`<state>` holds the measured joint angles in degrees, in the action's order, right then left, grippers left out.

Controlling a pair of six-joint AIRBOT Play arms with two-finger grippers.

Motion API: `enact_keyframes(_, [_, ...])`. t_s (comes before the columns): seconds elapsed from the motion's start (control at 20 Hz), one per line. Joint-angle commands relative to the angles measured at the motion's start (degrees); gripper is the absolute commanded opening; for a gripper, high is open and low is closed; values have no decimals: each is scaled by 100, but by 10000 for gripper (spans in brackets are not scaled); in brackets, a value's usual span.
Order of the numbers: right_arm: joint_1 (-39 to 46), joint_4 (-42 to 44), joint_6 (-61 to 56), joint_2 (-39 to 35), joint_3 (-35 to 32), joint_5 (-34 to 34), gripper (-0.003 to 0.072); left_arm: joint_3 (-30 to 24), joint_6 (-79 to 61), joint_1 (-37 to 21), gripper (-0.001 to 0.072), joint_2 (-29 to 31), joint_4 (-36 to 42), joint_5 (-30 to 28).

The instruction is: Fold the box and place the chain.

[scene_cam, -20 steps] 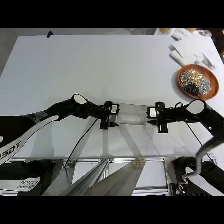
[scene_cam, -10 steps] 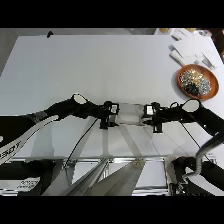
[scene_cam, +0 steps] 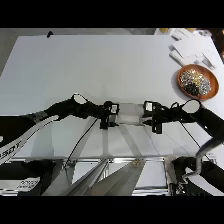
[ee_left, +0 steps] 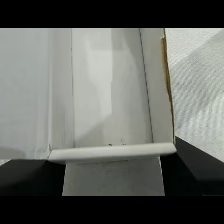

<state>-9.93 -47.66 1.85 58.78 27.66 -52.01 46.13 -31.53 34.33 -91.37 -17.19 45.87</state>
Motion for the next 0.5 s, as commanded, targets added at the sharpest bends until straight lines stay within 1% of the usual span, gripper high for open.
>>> enact_keyframes(0.0, [-4,-634,-1906,-695,2,-168,81,0,0,0,149,-2,-2,-2])
enact_keyframes(0.05, [-4,-632,-2387,-953,4,-234,21,0,0,0,149,-2,-2,0])
enact_keyframes(0.15, [15,-634,-3364,-1368,7,-223,21,0,0,-2,149,-2,-2,0])
enact_keyframes(0.25, [271,-634,-4218,-1554,9,-197,20,0,0,0,149,-2,-2,0])
enact_keyframes(0.45, [1453,-732,-5818,-1325,7,-210,20,0,0,-2,149,-2,-2,0])
